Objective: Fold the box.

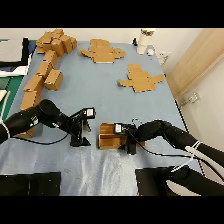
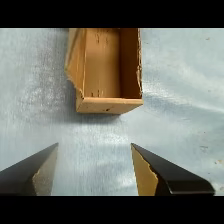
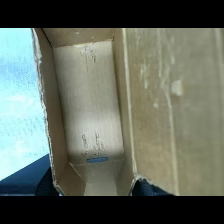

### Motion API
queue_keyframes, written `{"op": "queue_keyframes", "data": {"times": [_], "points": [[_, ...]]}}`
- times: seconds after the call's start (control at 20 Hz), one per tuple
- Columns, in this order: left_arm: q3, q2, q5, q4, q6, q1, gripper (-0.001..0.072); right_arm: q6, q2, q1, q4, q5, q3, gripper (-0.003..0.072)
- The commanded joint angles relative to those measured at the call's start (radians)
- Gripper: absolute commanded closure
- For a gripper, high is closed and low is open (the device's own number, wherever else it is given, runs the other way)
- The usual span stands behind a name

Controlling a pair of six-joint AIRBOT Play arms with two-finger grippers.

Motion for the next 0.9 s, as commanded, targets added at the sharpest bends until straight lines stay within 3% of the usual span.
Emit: {"op": "queue_keyframes", "data": {"times": [0.0, 0.25, 0.65, 0.85], "points": [[-0.041, -0.003, 0.122, -0.064, 0.134, -0.028, 0.0018, 0.0, 0.0, 0.001, 0.0, 0.0, 0.0, 0.0183], [-0.041, -0.066, 0.146, -0.065, 0.134, -0.038, 0.0017, 0.0, 0.0, 0.001, 0.0, 0.0, 0.0, 0.0183], [-0.041, -0.068, 0.149, -0.093, 0.132, -0.118, -0.0001, 0.0, 0.0, 0.001, 0.0, 0.0, 0.0, 0.0183], [-0.041, -0.081, 0.203, -0.095, 0.119, -0.153, -0.0001, 0.0, 0.0, 0.001, 0.0, 0.0, 0.0, 0.0183]]}}
